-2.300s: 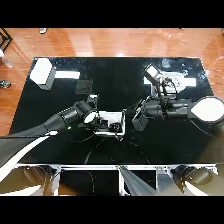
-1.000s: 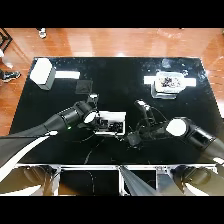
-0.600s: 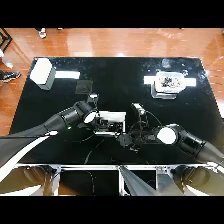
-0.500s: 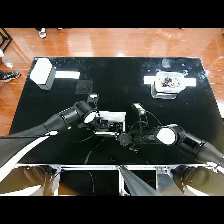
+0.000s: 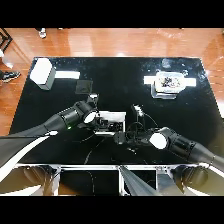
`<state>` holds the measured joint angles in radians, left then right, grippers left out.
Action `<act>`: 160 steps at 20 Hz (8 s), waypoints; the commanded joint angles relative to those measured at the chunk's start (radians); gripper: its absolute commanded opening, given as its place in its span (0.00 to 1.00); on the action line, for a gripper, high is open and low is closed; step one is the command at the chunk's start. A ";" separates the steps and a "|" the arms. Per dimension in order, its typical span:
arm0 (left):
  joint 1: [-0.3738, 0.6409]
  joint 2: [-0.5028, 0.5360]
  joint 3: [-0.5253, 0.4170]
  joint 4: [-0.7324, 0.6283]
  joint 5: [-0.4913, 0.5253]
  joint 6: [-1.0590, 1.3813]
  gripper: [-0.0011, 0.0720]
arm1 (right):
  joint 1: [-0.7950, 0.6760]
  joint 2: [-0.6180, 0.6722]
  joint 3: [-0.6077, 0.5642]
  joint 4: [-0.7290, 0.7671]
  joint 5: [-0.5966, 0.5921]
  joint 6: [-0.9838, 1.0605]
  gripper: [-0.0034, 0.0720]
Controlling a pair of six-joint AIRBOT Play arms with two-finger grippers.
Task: Fold the box and place the chain.
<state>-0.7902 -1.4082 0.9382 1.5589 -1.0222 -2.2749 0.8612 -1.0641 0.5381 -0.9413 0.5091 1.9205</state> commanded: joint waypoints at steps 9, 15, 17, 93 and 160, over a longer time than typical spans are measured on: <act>-0.001 0.000 0.000 0.000 0.000 0.000 0.05 | 0.028 -0.029 0.000 -0.150 -0.107 0.337 0.60; -0.001 0.000 0.000 0.000 0.000 0.000 0.05 | 0.055 -0.035 0.000 -0.155 -0.116 0.337 0.44; -0.001 0.000 0.000 0.000 0.000 0.000 0.05 | 0.066 -0.043 0.000 -0.156 -0.134 0.337 0.44; -0.001 0.000 0.000 0.000 -0.003 0.000 0.05 | 0.004 0.220 0.001 -0.466 -0.214 0.544 0.08; 0.689 0.521 -0.325 -0.489 -0.113 0.922 0.87 | -0.256 -0.466 0.899 -0.163 0.822 -0.879 0.99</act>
<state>-0.1055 -0.8753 0.6170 1.0752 -1.1370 -1.3750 0.5930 -1.5196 1.4277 -1.1042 1.2385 1.1183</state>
